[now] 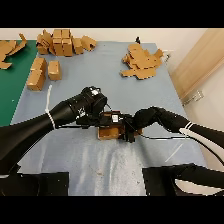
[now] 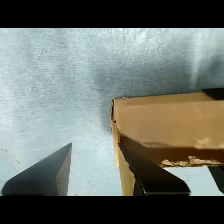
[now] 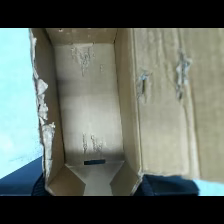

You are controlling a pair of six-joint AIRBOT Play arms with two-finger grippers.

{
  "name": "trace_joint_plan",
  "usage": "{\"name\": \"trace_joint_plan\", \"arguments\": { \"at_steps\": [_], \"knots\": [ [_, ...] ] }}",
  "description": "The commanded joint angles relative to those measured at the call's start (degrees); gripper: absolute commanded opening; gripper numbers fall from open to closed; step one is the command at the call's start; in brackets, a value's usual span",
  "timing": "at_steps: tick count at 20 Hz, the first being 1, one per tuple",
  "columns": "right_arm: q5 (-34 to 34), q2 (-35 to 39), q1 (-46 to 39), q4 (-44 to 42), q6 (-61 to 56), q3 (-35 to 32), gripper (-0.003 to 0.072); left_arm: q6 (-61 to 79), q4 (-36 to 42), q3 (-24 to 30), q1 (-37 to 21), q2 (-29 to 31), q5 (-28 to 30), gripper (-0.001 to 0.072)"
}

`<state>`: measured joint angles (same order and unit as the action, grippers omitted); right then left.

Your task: Fold the box.

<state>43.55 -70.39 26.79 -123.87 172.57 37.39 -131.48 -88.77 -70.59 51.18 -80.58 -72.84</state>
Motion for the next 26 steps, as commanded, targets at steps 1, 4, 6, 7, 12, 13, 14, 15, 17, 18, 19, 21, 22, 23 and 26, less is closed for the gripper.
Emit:
{"name": "trace_joint_plan", "arguments": {
  "at_steps": [1,4,6,7,12,13,14,15,17,18,19,21,22,23,26],
  "knots": [
    [0.02,0.0,0.02,0.02,-0.04,0.02,0.0556,0.66,0.55,-1.16,-0.09,0.39,-0.66,0.0441],
    [0.02,0.0,0.0,0.02,-0.04,0.02,0.0556,2.03,2.19,-1.97,-0.09,0.48,-1.03,0.0247],
    [0.0,0.0,0.02,0.02,-0.04,0.02,0.0556,2.03,2.16,-1.97,-0.09,0.94,-1.84,0.0012],
    [-0.02,0.0,0.02,0.02,-0.04,0.02,0.0556,2.08,2.03,-1.97,-0.22,1.05,-2.49,0.0012],
    [0.0,0.0,0.02,0.02,-0.04,0.02,0.0556,4.17,1.25,-1.95,-0.22,1.03,-2.47,0.0012],
    [0.0,0.0,0.0,0.02,-0.04,0.02,0.0556,4.17,1.22,-1.95,-0.2,1.01,-2.25,0.0012],
    [0.0,0.0,0.02,0.02,-0.04,0.02,0.0556,4.17,1.25,-1.92,-0.2,0.83,-1.88,0.0012],
    [-0.02,0.0,0.0,0.02,-0.04,0.02,0.0556,4.11,1.27,-1.92,-0.2,0.44,-1.57,0.0012],
    [0.0,0.0,0.02,0.02,-0.04,0.02,0.0556,4.11,1.55,-1.84,-0.13,-1.01,-1.05,0.0012],
    [0.0,0.0,0.02,0.02,-0.04,0.02,0.0556,4.04,1.55,-1.84,-0.09,-1.68,-1.07,0.0012],
    [0.0,0.0,0.02,0.02,-0.04,0.02,0.0556,3.89,1.55,-1.86,-0.09,-2.25,-1.07,0.0012],
    [-0.02,0.0,0.02,0.0,-0.04,0.02,0.0556,2.73,1.27,-1.84,-0.09,-2.56,-1.05,0.0011],
    [-0.02,0.0,0.02,0.0,-0.04,0.02,0.0556,2.62,1.09,-1.84,-0.09,-2.69,-1.14,0.0011],
    [-0.02,0.0,0.02,0.02,-0.04,0.02,0.0556,2.62,1.07,-1.84,-0.09,-2.91,-1.11,0.0011],
    [0.0,0.0,0.02,0.0,-0.04,0.02,0.0556,2.25,0.37,-1.84,-0.09,-3.76,-1.27,0.0011]
  ]
}}
